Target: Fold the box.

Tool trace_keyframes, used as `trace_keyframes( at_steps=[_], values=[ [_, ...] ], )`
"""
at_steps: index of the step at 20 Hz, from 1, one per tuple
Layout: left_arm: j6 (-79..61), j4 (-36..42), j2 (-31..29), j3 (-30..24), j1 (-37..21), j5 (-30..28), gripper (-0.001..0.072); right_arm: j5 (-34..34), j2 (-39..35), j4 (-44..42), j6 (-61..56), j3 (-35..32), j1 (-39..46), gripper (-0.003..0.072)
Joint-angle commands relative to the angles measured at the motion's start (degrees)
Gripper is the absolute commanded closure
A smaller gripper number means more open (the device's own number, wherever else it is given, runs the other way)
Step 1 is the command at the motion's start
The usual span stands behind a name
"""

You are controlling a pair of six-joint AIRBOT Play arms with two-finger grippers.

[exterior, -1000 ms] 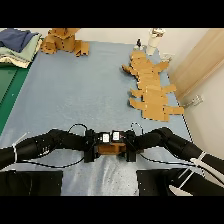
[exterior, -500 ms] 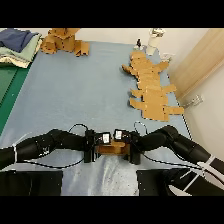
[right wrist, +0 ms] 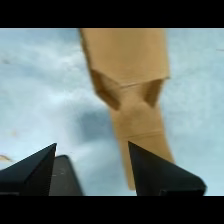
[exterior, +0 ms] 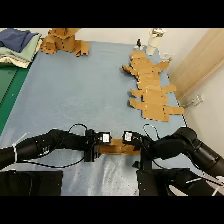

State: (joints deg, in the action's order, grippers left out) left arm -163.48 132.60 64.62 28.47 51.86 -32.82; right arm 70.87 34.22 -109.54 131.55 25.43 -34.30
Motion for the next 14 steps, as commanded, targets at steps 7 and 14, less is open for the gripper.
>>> trace_keyframes(
  at_steps=[7,14],
  values=[
    [0.0,-0.1,0.0,0.0,0.0,-0.1,0.0195,1.6,-2.8,-16.6,-59.2,0.0,-0.1,-0.0025],
    [0.0,-0.2,0.0,0.0,0.0,-0.1,0.0195,-14.3,-2.1,-17.6,-78.3,0.1,-0.1,0.0684]
  ],
)
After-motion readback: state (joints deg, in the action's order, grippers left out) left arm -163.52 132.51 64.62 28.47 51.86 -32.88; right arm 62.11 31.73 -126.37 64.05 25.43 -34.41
